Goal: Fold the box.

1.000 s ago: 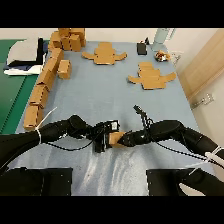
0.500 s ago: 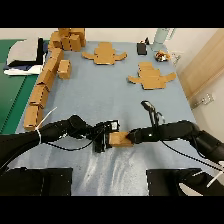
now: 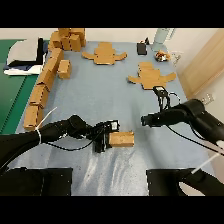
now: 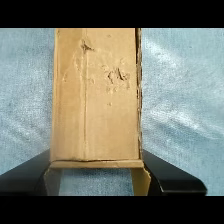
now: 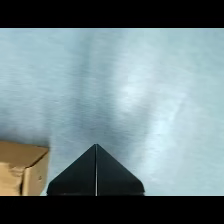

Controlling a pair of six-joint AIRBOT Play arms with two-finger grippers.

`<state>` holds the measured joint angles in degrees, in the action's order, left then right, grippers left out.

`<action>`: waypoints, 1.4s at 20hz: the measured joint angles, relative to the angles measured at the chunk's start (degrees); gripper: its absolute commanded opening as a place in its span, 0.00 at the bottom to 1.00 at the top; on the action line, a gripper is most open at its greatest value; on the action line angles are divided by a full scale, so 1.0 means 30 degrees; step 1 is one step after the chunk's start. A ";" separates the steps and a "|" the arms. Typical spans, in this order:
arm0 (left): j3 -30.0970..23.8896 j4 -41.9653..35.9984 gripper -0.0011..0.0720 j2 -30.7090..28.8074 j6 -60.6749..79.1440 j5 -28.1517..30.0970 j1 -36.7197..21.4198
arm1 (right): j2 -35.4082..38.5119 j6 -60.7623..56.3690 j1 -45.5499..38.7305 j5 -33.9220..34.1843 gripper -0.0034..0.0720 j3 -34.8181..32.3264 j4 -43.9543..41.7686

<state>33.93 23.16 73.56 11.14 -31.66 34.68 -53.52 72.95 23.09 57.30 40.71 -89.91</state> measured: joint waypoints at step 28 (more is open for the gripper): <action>0.0954 1.1650 0.60 -0.3147 -2.0312 0.2732 -1.2706 | -0.2834 -0.1749 -0.0073 0.1071 0.05 0.0867 -0.0189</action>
<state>36.80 58.11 64.12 -49.80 -23.46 -3.44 -62.02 67.70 22.87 60.51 43.31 -90.48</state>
